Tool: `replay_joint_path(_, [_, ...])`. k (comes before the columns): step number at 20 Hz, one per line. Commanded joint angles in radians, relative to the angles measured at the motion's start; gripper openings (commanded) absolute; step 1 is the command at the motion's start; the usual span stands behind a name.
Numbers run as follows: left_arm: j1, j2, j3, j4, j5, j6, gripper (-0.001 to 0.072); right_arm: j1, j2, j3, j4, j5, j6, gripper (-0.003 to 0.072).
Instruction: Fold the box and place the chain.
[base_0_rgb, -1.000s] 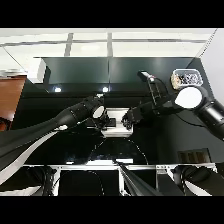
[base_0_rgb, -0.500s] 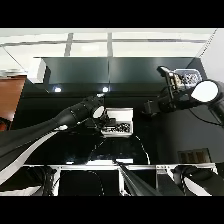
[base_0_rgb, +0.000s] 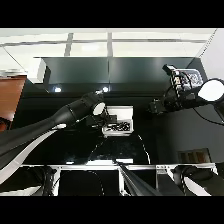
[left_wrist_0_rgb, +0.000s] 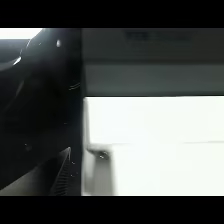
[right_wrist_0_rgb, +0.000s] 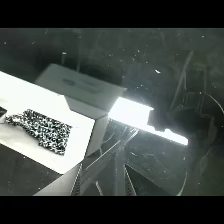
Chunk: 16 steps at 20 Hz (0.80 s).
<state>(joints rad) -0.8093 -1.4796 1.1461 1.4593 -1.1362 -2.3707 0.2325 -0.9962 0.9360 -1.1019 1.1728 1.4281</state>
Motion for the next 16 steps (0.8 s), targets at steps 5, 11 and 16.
replay_joint_path(5, [0.025, 0.238, -0.023, 0.173, -0.159, 0.128, 0.0424, -0.043, 0.001, 0.0, -0.034, 0.003, -0.004, 0.0321])
replay_joint_path(11, [0.342, 0.546, -0.388, 0.141, -0.123, 0.204, 0.0424, -0.118, 0.001, 0.0, -0.069, 0.016, -0.004, 0.032])
replay_joint_path(16, [0.629, 0.619, -0.657, -0.556, 0.211, 1.03, 0.0424, -0.118, 0.0, -0.012, -0.109, -0.02, 0.002, 0.032])
